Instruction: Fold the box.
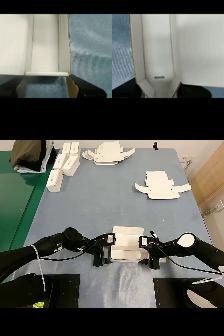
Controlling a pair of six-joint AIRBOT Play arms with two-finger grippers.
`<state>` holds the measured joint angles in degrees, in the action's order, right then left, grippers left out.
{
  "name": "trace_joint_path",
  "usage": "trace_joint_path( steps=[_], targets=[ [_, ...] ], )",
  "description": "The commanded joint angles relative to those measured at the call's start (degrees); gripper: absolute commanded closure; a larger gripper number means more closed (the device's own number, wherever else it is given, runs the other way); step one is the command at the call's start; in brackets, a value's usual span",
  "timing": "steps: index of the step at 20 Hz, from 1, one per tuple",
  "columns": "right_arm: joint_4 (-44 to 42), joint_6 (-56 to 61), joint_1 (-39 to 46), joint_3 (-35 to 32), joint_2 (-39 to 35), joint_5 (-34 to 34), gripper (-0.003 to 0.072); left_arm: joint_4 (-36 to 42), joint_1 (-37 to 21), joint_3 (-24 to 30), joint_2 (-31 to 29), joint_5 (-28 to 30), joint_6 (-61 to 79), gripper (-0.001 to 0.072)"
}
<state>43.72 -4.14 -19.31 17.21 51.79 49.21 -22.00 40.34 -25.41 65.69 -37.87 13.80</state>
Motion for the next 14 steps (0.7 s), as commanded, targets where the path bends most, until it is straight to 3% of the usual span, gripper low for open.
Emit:
trace_joint_path(
  steps=[1, 12, 14],
  targets=[
    [0.0, 0.0, 0.0, 0.0, 0.0, -0.2, 0.0242, -1.1, 0.0, 0.0, -0.1, 0.5, -1.9, -0.0003],
    [0.0, 0.0, 0.0, 0.0, 0.0, -0.2, 0.0242, -0.8, 2.6, -1.3, 1.2, 3.8, -3.3, -0.0002],
    [0.0, 0.0, 0.0, 0.0, 0.0, -0.2, 0.0243, -1.5, 3.0, -1.3, 1.2, 3.8, -3.3, 0.0051]
  ],
)
